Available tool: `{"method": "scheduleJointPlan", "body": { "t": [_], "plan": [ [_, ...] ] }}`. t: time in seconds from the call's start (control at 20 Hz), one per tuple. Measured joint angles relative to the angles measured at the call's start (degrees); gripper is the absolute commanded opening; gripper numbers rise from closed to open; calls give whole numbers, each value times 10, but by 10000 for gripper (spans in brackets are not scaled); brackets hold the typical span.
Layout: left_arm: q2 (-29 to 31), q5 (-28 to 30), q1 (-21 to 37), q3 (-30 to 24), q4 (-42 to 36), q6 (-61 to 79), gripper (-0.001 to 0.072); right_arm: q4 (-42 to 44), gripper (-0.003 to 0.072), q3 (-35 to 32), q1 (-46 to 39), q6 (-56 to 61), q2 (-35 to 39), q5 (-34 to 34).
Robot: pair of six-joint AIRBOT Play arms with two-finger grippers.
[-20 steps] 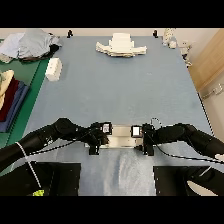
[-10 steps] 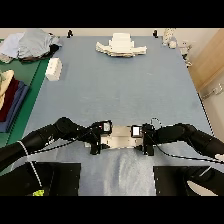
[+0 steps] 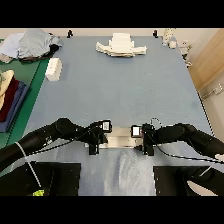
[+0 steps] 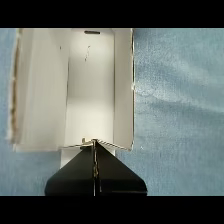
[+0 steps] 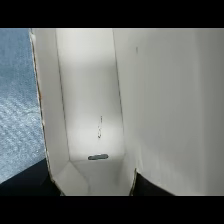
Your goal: Fold the box.
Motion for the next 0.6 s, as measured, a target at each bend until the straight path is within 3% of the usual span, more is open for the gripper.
{"method": "scheduleJointPlan", "body": {
  "t": [0.3, 0.45, 0.6],
  "plan": [
    [124, -82, 63, 23, 158, -356, 11, 0, 510, 0, 0, 0, 0, 0],
    [190, -132, 127, 28, 228, -591, 11, 0, 511, 0, 0, 0, 0, 0],
    [217, -197, 209, 23, 270, -739, 11, 0, 511, 0, 0, 0, 0, 0]
  ]
}}
